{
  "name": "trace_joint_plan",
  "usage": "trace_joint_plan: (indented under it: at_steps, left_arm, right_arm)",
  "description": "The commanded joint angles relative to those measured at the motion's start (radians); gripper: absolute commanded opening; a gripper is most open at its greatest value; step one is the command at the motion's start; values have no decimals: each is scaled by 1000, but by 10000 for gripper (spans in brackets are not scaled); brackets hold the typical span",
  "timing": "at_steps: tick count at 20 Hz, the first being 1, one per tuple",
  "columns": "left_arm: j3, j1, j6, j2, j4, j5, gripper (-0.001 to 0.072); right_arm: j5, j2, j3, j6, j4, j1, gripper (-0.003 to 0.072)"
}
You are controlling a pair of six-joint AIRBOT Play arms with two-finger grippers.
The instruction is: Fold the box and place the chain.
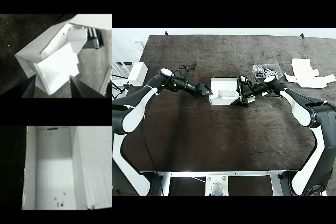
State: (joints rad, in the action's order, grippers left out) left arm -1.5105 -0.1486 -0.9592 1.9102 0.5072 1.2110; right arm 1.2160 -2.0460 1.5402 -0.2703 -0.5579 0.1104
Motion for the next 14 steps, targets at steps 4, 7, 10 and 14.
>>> trace_joint_plan:
  at_steps: [4, 7, 10, 14]
  left_arm:
    - [0, -42, -118, -36, 121, -77, 490]
    - [-4, -72, -195, -53, 184, -116, 490]
    - [-36, -105, -300, -54, 270, -122, 489]
    - [-100, -154, -452, -54, 427, -125, 467]
  right_arm:
    - [0, 0, 0, 0, 0, 1, 585]
    - [0, 0, 0, 0, 0, 1, 584]
    - [0, 0, 0, 0, 0, 1, 585]
    - [0, 0, 0, 0, 0, 1, 585]
